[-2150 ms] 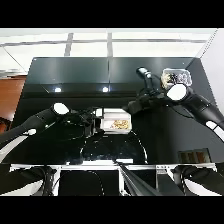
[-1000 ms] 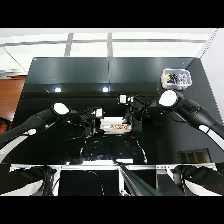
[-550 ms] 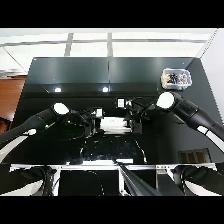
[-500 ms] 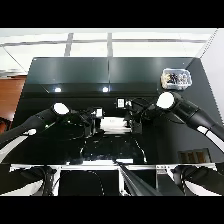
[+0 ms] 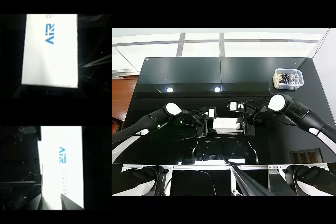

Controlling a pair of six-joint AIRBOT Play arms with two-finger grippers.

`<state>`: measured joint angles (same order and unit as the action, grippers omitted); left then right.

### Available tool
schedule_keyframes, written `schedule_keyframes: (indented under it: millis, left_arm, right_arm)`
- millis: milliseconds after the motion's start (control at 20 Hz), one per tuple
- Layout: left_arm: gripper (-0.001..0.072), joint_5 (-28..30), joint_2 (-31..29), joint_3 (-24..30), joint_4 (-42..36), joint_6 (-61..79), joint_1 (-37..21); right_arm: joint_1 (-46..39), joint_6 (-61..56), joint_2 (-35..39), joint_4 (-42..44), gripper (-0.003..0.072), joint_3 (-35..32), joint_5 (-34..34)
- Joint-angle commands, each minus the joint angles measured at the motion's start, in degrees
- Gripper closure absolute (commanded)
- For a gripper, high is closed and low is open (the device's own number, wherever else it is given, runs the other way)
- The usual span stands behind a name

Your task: Fold the box and place the chain.

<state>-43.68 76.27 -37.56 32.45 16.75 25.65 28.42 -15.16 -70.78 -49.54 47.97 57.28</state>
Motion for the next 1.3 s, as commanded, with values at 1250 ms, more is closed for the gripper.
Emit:
schedule_keyframes:
  millis: [1250]
  left_arm:
    - [0.0253,0.0,0.0,0.0,0.0,0.0,0.0]
  right_arm:
    - [-5.4,-40.8,-6.5,25.2,0.0675,-7.7,-5.3]
